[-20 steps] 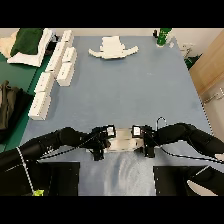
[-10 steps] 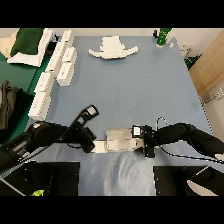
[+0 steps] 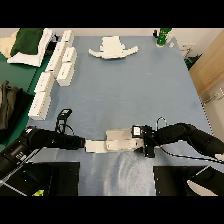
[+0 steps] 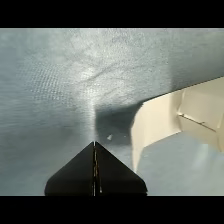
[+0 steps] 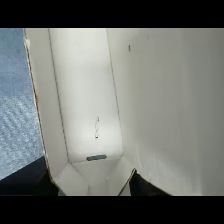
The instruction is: Fold the box.
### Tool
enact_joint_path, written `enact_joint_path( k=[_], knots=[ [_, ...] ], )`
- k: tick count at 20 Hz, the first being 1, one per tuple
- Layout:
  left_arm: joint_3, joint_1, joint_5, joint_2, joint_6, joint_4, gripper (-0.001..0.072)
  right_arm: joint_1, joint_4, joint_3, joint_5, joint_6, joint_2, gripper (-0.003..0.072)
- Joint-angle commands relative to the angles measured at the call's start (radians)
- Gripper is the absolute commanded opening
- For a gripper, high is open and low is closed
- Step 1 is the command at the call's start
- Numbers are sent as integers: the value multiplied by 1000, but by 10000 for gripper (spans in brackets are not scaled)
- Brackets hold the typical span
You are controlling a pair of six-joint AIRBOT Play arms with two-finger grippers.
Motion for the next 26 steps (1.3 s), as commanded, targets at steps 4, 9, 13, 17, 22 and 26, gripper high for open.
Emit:
enact_joint_path(
  k=[4,9,13,17,22,26],
  knots=[
    [-45,-146,214,-116,12,-241,15,0,0,0,0,0,1,438],
    [-10,-204,263,-100,8,-261,15,0,0,0,0,0,1,438],
    [9,-204,291,-91,8,-307,17,0,0,0,0,0,1,439],
    [9,-204,309,-92,9,-335,52,0,0,0,0,0,1,438],
    [9,-204,311,-92,8,-392,411,0,0,0,0,0,1,438],
    [9,-204,353,-92,8,-392,411,0,0,0,0,0,1,438]
  ],
)
